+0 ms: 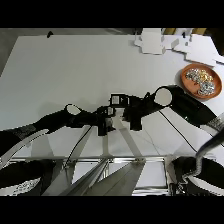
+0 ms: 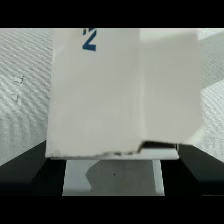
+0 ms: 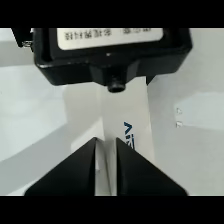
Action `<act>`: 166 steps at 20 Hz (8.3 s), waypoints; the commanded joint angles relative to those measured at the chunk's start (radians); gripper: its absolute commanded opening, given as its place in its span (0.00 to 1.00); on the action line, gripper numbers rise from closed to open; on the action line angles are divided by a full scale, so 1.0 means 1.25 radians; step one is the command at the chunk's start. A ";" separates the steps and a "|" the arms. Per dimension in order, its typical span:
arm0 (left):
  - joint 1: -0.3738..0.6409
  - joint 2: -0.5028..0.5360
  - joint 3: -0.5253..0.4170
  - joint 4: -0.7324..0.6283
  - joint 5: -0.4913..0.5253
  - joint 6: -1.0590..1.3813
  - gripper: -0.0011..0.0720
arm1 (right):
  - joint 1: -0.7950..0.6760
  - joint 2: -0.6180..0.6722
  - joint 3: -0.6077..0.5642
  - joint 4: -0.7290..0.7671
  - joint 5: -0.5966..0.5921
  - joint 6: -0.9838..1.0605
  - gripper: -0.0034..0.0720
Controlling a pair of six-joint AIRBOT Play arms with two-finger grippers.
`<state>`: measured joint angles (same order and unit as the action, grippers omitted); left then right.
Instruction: Fold the box and place the chain.
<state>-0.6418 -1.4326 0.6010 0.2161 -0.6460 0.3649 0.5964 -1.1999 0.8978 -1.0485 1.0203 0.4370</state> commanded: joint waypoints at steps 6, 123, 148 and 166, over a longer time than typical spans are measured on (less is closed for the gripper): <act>0.000 0.000 0.000 0.001 -0.001 0.001 0.25 | 0.001 0.000 -0.011 -0.002 -0.017 -0.001 0.09; 0.000 0.001 0.000 0.000 -0.002 0.001 0.25 | -0.472 0.233 -0.198 -0.450 0.093 0.736 0.07; 0.482 0.471 0.000 0.656 -0.011 -0.919 0.26 | -0.491 0.233 -0.197 -0.449 0.178 0.736 0.07; 0.942 0.339 -0.001 0.777 -0.161 -1.161 0.79 | -0.491 0.233 -0.197 -0.449 0.178 0.736 0.07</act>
<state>0.5282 -0.9806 0.6003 1.1763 -0.8188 -1.0775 -0.0170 -0.9089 0.6514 -1.6104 1.2423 1.3571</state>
